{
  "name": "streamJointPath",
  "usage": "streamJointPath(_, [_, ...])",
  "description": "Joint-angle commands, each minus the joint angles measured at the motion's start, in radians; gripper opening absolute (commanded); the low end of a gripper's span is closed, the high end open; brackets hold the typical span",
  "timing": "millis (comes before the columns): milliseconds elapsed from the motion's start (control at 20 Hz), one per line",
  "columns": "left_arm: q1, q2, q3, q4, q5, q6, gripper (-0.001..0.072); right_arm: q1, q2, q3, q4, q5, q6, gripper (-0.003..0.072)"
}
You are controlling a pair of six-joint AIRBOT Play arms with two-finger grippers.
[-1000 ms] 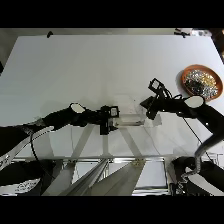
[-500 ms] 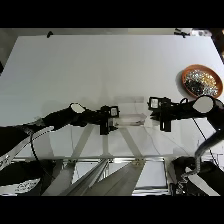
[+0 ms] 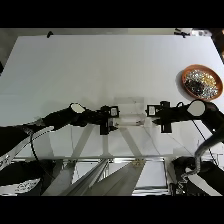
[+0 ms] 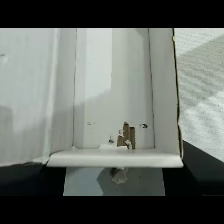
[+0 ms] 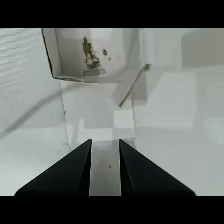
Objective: Fold the box and place the chain.
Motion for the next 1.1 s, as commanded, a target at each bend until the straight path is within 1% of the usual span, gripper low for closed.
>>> streamJointPath(0, [0.0, 0.0, 0.0, 0.0, 0.0, 0.0, 0.0173, 0.052, -0.046, -0.012, 0.036, -0.062, -0.051, 0.017])
streamJointPath(150, [0.0, 0.0, 0.0, 0.0, 0.0, 0.0, 0.0173, 0.094, -0.085, -0.012, 0.068, -0.117, -0.056, 0.017])
streamJointPath(300, [0.0, 0.0, 0.0, 0.0, 0.0, 0.0, 0.0173, 0.106, -0.106, -0.012, 0.077, -0.12, -0.055, 0.0167])
streamJointPath(400, [0.0, 0.0, 0.0, 0.0, 0.0, 0.0, 0.0173, 0.105, -0.107, -0.012, 0.079, -0.12, -0.055, 0.0152])
streamJointPath(600, [0.0, 0.0, 0.0, 0.0, 0.0, 0.0, 0.0173, 0.129, -0.107, -0.012, 0.107, -0.129, -0.056, 0.0152])
streamJointPath(850, [0.0, 0.0, 0.0, 0.0, 0.0, 0.0, 0.0173, 0.201, -0.108, -0.012, 0.165, -0.207, -0.071, 0.0152])
streamJointPath(1050, [0.0, 0.0, 0.0, 0.0, 0.0, 0.0, 0.0173, 0.211, -0.108, -0.012, 0.165, -0.212, -0.07, 0.0152])
